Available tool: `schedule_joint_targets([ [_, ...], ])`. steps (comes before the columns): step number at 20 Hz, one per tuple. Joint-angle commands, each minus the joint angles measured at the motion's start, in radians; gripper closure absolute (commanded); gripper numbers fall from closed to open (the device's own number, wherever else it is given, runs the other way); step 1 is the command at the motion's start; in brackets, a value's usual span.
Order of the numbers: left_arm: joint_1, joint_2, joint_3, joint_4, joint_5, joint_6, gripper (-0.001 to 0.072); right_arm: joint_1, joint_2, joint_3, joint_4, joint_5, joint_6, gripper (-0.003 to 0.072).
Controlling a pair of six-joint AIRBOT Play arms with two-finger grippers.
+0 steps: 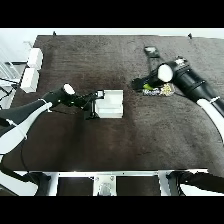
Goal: Fold the box and place the chain.
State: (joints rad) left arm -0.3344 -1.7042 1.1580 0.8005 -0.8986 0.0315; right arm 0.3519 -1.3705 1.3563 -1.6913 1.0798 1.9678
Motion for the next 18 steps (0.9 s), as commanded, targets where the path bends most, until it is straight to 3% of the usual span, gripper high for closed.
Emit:
schedule_joint_targets([
  [1,0.001,0.000,0.000,0.000,0.000,0.000,0.0180,-0.178,-0.035,-0.002,0.008,-0.088,-0.034,0.0226],
  [4,0.001,0.000,0.000,0.000,0.000,0.000,0.0180,-0.277,-0.130,-0.002,0.181,-0.169,-0.195,0.0234],
  [10,0.001,0.000,0.000,0.000,0.000,0.000,0.0180,-0.316,-0.278,0.005,0.228,-0.214,-0.270,0.0255],
  [14,0.001,0.000,0.000,0.000,0.000,0.000,0.0180,-0.312,-0.336,0.029,0.344,-0.227,-0.344,0.0327],
  [16,0.001,0.000,0.000,0.000,0.000,0.000,0.0180,-0.312,-0.341,0.029,0.346,-0.228,-0.354,0.0429],
  [17,0.001,0.000,0.000,0.000,0.000,0.000,0.0180,-0.314,-0.341,0.029,0.346,-0.229,-0.354,0.0432],
  [18,0.001,0.000,0.000,0.000,0.000,0.000,0.0180,-0.315,-0.341,0.030,0.345,-0.236,-0.354,0.0554],
])
